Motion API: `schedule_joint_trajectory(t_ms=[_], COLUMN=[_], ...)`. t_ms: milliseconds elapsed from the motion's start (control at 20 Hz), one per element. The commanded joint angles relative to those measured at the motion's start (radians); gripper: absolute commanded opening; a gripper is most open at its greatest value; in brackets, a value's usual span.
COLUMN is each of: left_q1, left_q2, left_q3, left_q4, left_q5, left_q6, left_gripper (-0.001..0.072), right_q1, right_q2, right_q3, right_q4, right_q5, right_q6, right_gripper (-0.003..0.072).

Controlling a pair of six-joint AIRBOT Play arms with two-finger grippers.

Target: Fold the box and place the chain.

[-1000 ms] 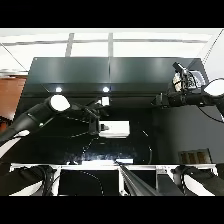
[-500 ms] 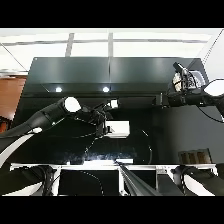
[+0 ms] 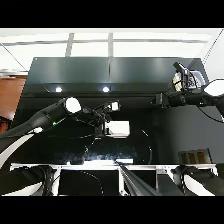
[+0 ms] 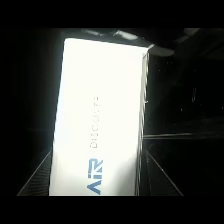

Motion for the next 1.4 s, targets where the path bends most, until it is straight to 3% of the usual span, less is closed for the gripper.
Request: schedule_joint_trajectory(t_ms=[0,700,1000,1050,1100,1150,1200,1350], left_q1=[0.000,-0.046,-0.073,-0.073,-0.073,-0.071,-0.064,0.021], left_q2=[0.000,-0.061,-0.094,-0.094,-0.093,-0.091,-0.082,-0.032], left_q3=[0.001,0.000,0.000,0.000,0.000,0.000,0.000,0.009], left_q4=[0.017,0.028,0.107,0.111,0.114,0.116,0.122,0.132], left_q5=[-0.011,0.045,0.070,0.076,0.076,0.072,0.068,0.063], left_q6=[-0.001,0.000,-0.058,-0.073,-0.086,-0.087,-0.087,-0.145], left_gripper=[0.0710,0.0710,0.0696,0.0670,0.0587,0.0407,0.0285,0.0282], right_q1=[0.000,0.000,0.000,0.000,0.000,0.000,0.000,0.000], right_q2=[0.000,0.000,0.000,0.000,0.000,0.000,0.000,0.000], right_q3=[0.000,0.000,0.000,0.000,0.000,0.000,0.000,0.000], right_q4=[0.000,0.000,0.000,0.000,0.000,0.000,0.000,0.000], right_q5=[0.000,-0.008,-0.009,-0.009,-0.009,-0.008,-0.008,-0.008], right_q6=[0.001,0.026,0.027,0.027,0.031,0.035,0.038,0.042], right_gripper=[0.0044,0.0044,0.0044,0.0044,0.0044,0.0044,0.0044,0.0044])
